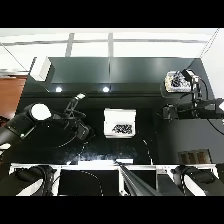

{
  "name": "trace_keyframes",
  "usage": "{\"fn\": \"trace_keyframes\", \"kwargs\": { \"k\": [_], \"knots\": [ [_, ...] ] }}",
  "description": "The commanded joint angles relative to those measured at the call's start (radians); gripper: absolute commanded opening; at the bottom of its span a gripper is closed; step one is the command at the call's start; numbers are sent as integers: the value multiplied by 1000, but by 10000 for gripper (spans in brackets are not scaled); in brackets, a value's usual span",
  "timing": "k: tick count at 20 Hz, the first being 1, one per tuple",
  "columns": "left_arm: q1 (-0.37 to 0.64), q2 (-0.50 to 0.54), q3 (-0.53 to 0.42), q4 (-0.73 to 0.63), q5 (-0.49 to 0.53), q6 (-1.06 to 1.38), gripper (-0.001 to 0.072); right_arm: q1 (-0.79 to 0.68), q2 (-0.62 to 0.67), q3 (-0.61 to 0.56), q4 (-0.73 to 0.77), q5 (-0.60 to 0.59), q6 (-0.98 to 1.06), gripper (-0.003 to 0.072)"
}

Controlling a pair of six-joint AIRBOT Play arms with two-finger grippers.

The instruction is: Fold the box and place the chain.

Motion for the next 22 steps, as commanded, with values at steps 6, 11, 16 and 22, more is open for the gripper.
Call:
{"fn": "trace_keyframes", "kwargs": {
  "k": [6, 11, 16, 22],
  "knots": [
    [-18, -108, -30, -170, 89, 1057, 710, 0, 1, 1, 1, 1, 38, 265],
    [34, -248, 10, -328, 94, 1096, 712, -1, 1, 1, 0, -13, 43, 265],
    [-29, -327, 69, -276, 128, 1098, 710, -1, 1, 1, 0, -22, 43, 265],
    [-39, -355, 88, -290, 124, 1080, 710, -1, 1, 1, 0, -22, 43, 265]
  ]
}}
